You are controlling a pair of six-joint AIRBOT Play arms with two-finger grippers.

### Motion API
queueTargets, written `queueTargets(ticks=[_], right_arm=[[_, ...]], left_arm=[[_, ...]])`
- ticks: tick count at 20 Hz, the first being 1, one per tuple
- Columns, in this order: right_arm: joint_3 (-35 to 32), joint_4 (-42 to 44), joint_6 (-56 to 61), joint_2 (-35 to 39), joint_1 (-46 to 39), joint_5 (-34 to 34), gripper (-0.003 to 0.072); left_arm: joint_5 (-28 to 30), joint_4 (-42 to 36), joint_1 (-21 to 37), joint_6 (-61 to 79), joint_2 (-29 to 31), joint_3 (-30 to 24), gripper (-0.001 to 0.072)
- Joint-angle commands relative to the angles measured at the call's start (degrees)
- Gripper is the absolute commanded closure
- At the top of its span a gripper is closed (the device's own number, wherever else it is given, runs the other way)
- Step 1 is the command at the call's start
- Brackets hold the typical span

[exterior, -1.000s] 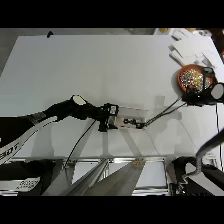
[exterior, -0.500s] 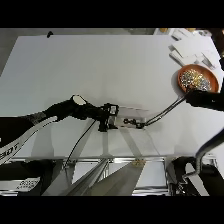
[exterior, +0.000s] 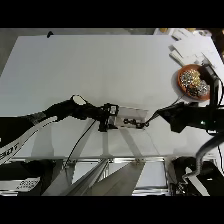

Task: Fold the box and place the chain.

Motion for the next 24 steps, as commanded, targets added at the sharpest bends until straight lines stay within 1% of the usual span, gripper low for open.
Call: queueTargets(ticks=[1,6,16,24], right_arm=[[0.0,2.3,-1.5,0.4,7.3,-2.1,0.067],[0.0,2.5,-1.5,0.4,11.6,-7.5,0.0669],[0.0,1.2,-3.3,0.4,12.1,-8.3,0.0669],[0.0,1.1,-7.8,-1.0,12.1,-7.9,0.0669]], left_arm=[[0.0,0.0,0.0,0.0,0.0,0.0,0.0671],[0.0,0.0,0.0,0.0,0.0,0.0,0.0671],[0.0,0.0,0.0,0.0,0.0,0.1,0.0671],[0.0,0.0,0.0,0.0,0.0,0.0,0.0671]])
